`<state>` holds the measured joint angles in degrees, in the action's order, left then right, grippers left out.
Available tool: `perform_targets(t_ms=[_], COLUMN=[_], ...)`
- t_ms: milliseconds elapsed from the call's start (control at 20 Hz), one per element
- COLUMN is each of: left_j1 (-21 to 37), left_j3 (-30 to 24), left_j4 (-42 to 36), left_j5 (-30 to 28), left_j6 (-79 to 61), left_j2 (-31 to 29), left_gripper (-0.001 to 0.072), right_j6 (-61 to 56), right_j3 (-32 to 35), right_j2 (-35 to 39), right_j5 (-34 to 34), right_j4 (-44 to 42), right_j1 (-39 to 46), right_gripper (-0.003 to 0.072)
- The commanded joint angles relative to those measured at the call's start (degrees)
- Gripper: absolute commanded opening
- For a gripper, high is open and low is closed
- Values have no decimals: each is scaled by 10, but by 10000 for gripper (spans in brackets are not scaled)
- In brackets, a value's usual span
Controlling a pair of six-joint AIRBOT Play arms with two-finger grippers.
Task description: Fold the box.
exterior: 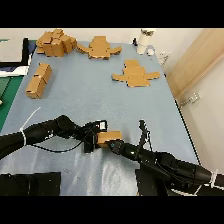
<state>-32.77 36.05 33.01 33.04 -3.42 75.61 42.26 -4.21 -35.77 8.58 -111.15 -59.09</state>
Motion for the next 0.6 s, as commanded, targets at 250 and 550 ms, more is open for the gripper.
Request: perform_targets(t_ms=[250,550], left_j1=[0,0], left_j3=[0,0], left_j4=[0,0], left_j5=[0,0], left_j6=[0,0], left_j2=[0,0], left_gripper=[511,512], right_j6=[-3,-3], right_j3=[0,0], right_j2=[-22,-28], right_j5=[7,13], right_j4=[2,2], right_j1=[-2,-2], right_gripper=[2,2])
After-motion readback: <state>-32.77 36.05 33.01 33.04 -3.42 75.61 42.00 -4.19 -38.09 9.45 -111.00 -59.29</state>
